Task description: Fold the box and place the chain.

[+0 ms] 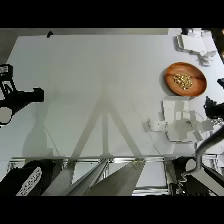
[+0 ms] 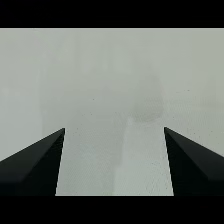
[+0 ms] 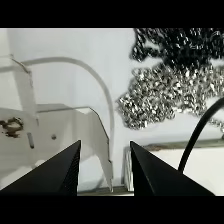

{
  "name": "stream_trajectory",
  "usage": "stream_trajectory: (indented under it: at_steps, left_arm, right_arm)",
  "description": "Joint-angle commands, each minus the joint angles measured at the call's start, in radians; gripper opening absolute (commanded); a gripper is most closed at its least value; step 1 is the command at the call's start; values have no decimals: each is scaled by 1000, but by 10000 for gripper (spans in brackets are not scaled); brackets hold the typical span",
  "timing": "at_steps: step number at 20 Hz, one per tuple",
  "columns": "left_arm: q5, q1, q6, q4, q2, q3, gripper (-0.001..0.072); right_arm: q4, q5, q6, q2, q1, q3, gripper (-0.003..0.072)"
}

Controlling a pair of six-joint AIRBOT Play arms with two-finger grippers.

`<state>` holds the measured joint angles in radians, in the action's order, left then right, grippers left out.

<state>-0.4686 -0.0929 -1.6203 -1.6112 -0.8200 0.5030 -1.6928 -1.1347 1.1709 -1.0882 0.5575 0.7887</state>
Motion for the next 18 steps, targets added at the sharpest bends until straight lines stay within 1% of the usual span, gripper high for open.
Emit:
stream_trajectory:
  at_steps: [1,7,11,14,15,17,18]
  left_arm:
    - [0,0,0,0,1,0,695]
    - [0,0,0,0,1,0,695]
    - [0,0,0,0,1,0,695]
    - [0,0,0,0,1,0,695]
    - [0,0,0,0,1,0,695]
    - [0,0,0,0,1,0,695]
    - [0,0,0,0,1,0,695]
  right_arm:
    - [56,-20,-3,-11,84,0,351]
    - [73,-58,-12,-19,86,0,339]
    - [30,-102,-13,-108,86,0,338]
    - [28,-57,-19,-166,86,0,336]
    - [26,-45,-19,-182,85,0,324]
    - [26,-45,-21,-207,85,0,191]
    - [26,-44,-29,-208,85,0,99]
